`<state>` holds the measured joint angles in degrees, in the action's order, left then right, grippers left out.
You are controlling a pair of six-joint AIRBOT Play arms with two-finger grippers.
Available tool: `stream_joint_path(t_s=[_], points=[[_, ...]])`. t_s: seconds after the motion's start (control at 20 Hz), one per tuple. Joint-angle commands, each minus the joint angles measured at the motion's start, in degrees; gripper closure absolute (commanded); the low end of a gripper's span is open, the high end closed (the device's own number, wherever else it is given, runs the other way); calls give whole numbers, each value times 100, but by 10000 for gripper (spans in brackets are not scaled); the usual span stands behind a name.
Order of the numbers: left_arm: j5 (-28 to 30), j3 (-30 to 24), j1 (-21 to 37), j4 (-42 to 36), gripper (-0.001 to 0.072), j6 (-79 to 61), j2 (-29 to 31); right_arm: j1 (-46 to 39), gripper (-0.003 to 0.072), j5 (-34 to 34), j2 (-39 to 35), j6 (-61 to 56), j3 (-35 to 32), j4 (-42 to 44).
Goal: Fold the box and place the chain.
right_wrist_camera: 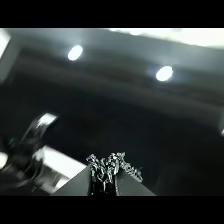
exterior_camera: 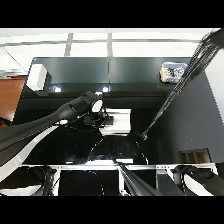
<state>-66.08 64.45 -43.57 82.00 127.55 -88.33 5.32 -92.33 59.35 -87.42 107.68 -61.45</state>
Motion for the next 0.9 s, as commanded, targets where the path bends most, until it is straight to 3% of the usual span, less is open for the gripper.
stream_joint_path(t_s=[0.0,0.4,0.6,0.85], points=[[-13,4,4,4,680,-2,0,404,679,26,-15,4,-549,446],[-22,4,4,2,680,-2,0,1392,679,1327,-13,50,-2140,1226],[-22,4,4,2,680,-2,0,1663,678,1493,-13,90,-2686,1209],[-22,4,4,4,680,-2,0,1432,677,1401,-15,92,-2726,1102]])
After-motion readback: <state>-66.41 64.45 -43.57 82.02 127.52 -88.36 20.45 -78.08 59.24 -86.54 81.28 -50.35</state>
